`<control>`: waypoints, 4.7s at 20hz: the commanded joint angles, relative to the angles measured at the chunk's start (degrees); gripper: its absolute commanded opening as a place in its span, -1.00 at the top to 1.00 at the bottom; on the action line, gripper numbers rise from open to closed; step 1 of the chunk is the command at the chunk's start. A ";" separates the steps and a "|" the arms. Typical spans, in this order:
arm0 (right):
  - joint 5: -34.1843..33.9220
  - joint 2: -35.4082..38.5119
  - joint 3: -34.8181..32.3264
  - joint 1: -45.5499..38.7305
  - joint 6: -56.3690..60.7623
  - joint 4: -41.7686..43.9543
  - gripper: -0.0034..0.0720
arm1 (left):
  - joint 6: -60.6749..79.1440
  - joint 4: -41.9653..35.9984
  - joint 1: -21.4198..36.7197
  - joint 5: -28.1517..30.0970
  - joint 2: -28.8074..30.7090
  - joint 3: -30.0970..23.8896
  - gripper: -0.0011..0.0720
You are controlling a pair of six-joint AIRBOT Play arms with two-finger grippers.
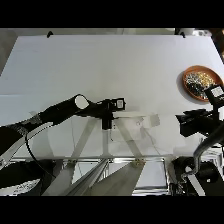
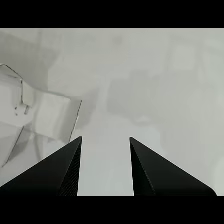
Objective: Fold the box and place the chain.
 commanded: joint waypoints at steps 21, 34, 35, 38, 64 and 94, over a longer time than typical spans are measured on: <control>-1.18 -0.04 -0.02 -0.02 0.00 0.04 0.01 | 7.21 -10.67 4.52 -9.07 -5.31 -0.04 0.95; -1.81 -0.04 -0.04 -0.02 -0.02 0.02 0.01 | 5.05 -8.24 4.57 -3.89 -2.27 -0.04 0.95; -1.86 -0.04 -0.04 -0.02 -0.02 0.02 0.01 | 3.17 -5.97 4.50 -3.96 -2.27 -0.04 0.95; -1.90 -0.04 -0.04 -0.02 -0.02 0.02 0.01 | -0.98 -0.22 4.52 -5.70 -2.27 -0.04 0.95; -2.19 -0.04 -0.02 -0.02 -0.02 0.04 0.01 | 1.88 -0.55 4.55 -8.17 -2.27 -0.04 0.93; -21.59 -9.20 -24.20 26.56 -60.04 11.82 -0.91 | 1.86 -0.55 4.52 -8.66 -2.27 -0.04 0.93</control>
